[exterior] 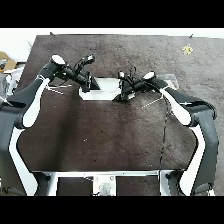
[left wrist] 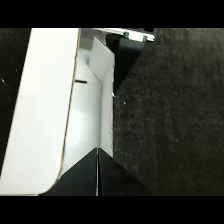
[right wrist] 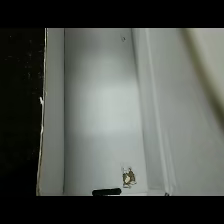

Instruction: Fold the box and place the chain.

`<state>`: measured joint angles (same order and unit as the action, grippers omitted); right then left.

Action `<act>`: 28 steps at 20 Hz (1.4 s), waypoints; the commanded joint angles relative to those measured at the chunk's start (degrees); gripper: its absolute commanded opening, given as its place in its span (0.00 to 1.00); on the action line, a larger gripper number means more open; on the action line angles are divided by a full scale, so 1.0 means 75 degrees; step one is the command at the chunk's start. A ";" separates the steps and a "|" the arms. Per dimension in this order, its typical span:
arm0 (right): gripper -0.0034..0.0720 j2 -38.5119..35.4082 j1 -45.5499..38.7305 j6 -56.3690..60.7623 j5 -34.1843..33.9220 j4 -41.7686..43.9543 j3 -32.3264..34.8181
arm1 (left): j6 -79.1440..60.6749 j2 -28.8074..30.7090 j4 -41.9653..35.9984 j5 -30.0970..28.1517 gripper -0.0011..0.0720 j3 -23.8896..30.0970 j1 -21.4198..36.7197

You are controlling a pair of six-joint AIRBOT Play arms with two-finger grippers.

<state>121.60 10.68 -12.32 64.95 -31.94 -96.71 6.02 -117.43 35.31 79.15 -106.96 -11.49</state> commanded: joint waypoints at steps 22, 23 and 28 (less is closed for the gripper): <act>0.63 -0.0003 0.0009 -0.0009 0.0000 0.0003 -0.0003 | 0.1679 -0.0536 0.0694 -0.2215 0.03 0.0009 -0.0058; 0.63 -0.0003 0.0009 -0.0009 0.0003 0.0003 -0.0003 | 0.1679 -0.0568 0.0691 -0.2151 0.03 0.0009 -0.0055; 0.63 -0.0003 0.0009 -0.0009 0.0000 0.0003 -0.0003 | 0.1644 -0.0557 0.0656 -0.2139 0.03 0.0006 -0.0055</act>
